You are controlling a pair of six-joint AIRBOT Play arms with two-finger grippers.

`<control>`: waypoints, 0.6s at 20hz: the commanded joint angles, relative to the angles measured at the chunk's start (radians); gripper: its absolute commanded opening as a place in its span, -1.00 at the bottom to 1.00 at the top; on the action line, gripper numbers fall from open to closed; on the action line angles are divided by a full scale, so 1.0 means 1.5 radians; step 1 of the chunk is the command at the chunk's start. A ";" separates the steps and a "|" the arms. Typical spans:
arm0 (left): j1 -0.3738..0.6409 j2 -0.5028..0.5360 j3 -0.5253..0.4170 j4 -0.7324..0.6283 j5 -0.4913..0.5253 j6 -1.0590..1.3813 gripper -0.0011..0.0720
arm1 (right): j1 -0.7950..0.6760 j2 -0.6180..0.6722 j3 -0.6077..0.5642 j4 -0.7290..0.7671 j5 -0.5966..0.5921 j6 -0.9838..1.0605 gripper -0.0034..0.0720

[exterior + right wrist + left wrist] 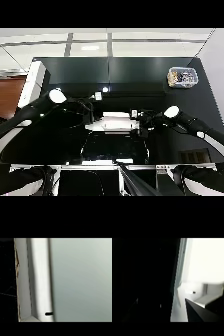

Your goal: Fold the box and place the chain.

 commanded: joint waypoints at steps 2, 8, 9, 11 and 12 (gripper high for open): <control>0.043 0.094 0.001 0.084 -0.118 -0.244 0.91 | 0.000 -0.001 0.001 0.000 0.001 0.000 0.36; 0.044 0.086 -0.040 -0.085 -0.323 -0.353 -0.91 | 0.000 -0.001 0.001 0.000 0.001 0.000 0.36; 0.044 0.083 -0.058 -0.151 -0.314 -0.352 -0.91 | 0.000 -0.001 0.001 0.000 0.001 0.000 0.36; 0.044 0.083 -0.090 -0.265 -0.239 -0.350 -0.91 | 0.000 -0.001 0.001 0.000 0.002 0.000 0.35; 0.044 0.082 -0.093 -0.297 -0.192 -0.348 -0.91 | 0.000 -0.001 0.001 0.000 0.002 0.000 0.22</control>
